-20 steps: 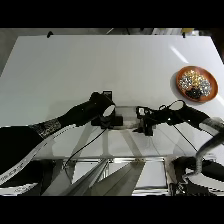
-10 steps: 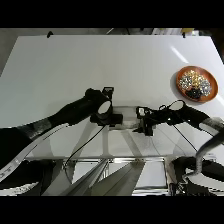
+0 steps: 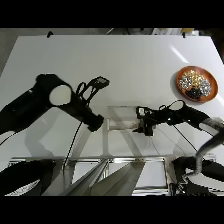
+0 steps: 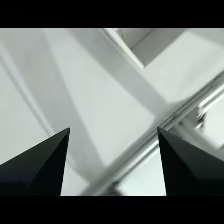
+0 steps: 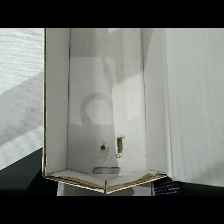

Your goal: Fold the box and place the chain.

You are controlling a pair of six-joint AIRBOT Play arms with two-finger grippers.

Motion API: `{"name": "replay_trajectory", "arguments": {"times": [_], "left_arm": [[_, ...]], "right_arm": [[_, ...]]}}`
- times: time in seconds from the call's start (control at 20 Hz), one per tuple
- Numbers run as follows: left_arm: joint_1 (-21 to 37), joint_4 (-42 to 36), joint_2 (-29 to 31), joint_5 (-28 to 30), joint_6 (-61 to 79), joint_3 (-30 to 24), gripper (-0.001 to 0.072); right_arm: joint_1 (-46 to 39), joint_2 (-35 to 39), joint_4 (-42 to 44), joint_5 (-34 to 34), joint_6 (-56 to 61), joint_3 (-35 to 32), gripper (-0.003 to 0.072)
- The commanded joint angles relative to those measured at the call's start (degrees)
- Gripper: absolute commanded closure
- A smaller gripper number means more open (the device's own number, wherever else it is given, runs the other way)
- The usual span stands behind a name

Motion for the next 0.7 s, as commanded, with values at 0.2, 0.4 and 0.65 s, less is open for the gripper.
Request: {"name": "replay_trajectory", "arguments": {"times": [0.2, 0.4, 0.65], "left_arm": [[10.51, -16.87, -0.04, 17.70, 83.36, -20.44, 0.0079], [11.02, -27.78, -9.51, 28.06, 89.85, -21.00, 0.0072], [10.99, -33.68, -12.66, 31.17, 90.05, -21.00, 0.0001]], "right_arm": [[0.04, 0.00, 0.02, 0.00, 0.00, -0.02, 0.0290], [0.04, 0.00, 0.02, 0.00, 0.00, -0.02, 0.0290], [0.04, 0.00, 0.02, 0.00, 0.00, -0.02, 0.0290]]}}
